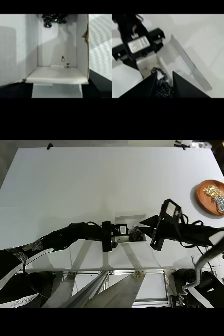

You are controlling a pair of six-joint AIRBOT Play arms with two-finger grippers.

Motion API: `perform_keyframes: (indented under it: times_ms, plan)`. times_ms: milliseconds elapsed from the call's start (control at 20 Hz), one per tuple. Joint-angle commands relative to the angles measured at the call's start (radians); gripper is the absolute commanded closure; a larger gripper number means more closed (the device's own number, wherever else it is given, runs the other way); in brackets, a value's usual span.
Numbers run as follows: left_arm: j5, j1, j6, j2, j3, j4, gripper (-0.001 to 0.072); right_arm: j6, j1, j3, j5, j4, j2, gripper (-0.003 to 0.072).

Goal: Fold the box and place the chain.

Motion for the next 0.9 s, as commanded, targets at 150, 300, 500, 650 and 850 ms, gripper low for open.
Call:
perform_keyframes:
  times_ms: [150,300,500,650,850]
  plan:
    - [0.0,0.0,0.0,-0.001,0.0,0.0,0.0436,0.011,-0.007,0.001,0.014,-0.221,-0.199,0.0465]
    - [0.0,0.0,0.0,-0.001,0.0,0.0,0.0436,-0.06,-0.127,0.009,0.097,-0.249,-0.18,0.0464]
    - [0.0,0.0,0.0,-0.001,0.0,0.0,0.0436,-0.275,-0.291,0.009,0.179,-0.28,-0.18,0.0464]
    - [0.0,0.0,0.0,-0.001,0.0,0.0,0.0436,-0.496,-0.309,0.009,0.182,-0.265,-0.219,0.0465]
    - [0.0,0.0,0.0,-0.001,0.0,0.0,0.0436,-0.654,-0.3,0.009,0.176,-0.227,-0.324,0.0467]
